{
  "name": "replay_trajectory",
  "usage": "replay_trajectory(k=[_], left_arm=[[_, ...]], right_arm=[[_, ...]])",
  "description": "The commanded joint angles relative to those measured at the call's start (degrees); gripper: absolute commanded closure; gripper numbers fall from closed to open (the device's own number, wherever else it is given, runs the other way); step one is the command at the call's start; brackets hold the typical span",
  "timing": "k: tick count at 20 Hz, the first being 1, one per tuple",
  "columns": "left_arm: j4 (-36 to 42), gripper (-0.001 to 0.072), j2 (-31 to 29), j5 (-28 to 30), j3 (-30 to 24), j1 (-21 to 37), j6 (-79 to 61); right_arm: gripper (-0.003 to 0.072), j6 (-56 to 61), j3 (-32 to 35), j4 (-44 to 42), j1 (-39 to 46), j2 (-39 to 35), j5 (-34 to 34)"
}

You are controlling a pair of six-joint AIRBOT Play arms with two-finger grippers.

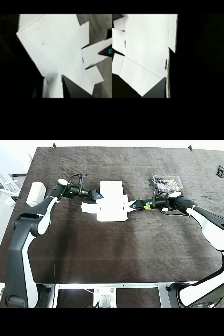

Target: Fold the box and place the chain.

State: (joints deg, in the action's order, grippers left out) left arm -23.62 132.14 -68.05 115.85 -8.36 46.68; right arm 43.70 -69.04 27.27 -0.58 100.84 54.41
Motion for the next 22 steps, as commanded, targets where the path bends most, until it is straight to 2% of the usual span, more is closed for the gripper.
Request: replay_trajectory(k=[1,11,13,15,16,18,19,20,21,22], left_arm=[[0.1,0.042,0.0,-0.6,0.0,0.0,-0.3],[3.5,0.0422,0.9,-3.0,0.0,0.0,-2.2],[3.5,0.0527,1.2,-3.1,0.0,0.0,-2.2],[3.5,0.0533,1.2,-3.3,0.0,0.0,-3.0],[3.9,0.0596,1.2,-3.4,0.0,0.0,-3.3],[4.6,0.0612,1.2,-3.5,0.0,0.0,-4.1],[4.8,0.066,1.2,-3.8,0.0,0.0,-5.2],[4.8,0.0659,1.2,-4.3,0.0,0.0,-6.2],[4.8,0.0663,1.2,-4.9,0.0,0.0,-7.2],[4.9,0.0688,1.2,-5.4,0.0,0.0,-8.1]], right_arm=[[0.0675,0.0,0.0,0.0,0.0,0.0,0.0],[0.0675,0.0,0.0,0.0,-0.1,0.0,0.0],[0.0674,0.0,0.0,0.0,-0.1,0.0,0.0],[0.0675,0.0,0.0,0.0,-0.1,0.0,0.0],[0.0674,0.0,0.0,0.0,-0.1,0.0,0.0],[0.0674,0.0,0.0,0.0,0.0,0.0,0.0],[0.0637,0.0,0.0,0.0,0.0,0.0,0.0],[0.0476,0.0,0.0,0.0,0.0,0.0,0.0],[0.0422,0.0,0.0,0.0,0.4,0.0,0.0],[0.0421,-0.1,0.0,0.0,1.0,0.0,0.0]])
